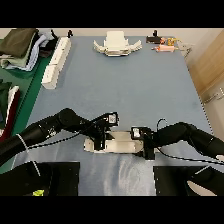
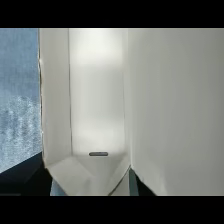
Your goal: Fold the box.
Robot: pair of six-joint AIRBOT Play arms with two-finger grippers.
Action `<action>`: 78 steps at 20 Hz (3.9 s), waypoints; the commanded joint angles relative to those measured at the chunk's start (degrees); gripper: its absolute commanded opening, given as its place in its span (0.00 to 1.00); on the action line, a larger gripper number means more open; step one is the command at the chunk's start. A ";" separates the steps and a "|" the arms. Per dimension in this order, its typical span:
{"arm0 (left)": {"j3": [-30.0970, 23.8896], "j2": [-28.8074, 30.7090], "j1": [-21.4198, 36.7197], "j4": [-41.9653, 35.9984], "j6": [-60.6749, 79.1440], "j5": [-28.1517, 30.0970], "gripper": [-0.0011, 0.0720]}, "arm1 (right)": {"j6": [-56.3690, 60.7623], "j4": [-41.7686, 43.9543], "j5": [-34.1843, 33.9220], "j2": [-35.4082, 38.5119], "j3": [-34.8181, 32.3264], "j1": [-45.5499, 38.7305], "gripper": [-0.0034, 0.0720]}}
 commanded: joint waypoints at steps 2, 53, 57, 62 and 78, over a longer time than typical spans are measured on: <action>0.02 0.00 0.02 0.00 0.00 0.00 0.03 | -0.31 0.13 1.86 -1.60 -0.33 -0.02 0.99; 0.04 14.93 3.43 25.77 -48.00 -14.86 0.56 | -0.39 -0.39 1.40 -2.32 -0.66 -0.04 0.71; 0.02 17.97 2.56 19.39 -59.91 -22.32 0.03 | -0.39 -0.55 1.40 -2.32 -0.66 -0.04 0.71; 0.57 11.47 -3.34 -2.62 -63.67 -9.01 0.03 | -0.39 -0.57 1.40 -2.32 -0.66 -0.04 0.71; 3.61 -9.68 4.90 2.27 -72.74 0.31 0.03 | -0.39 -0.72 1.40 -2.32 -0.66 -0.04 0.71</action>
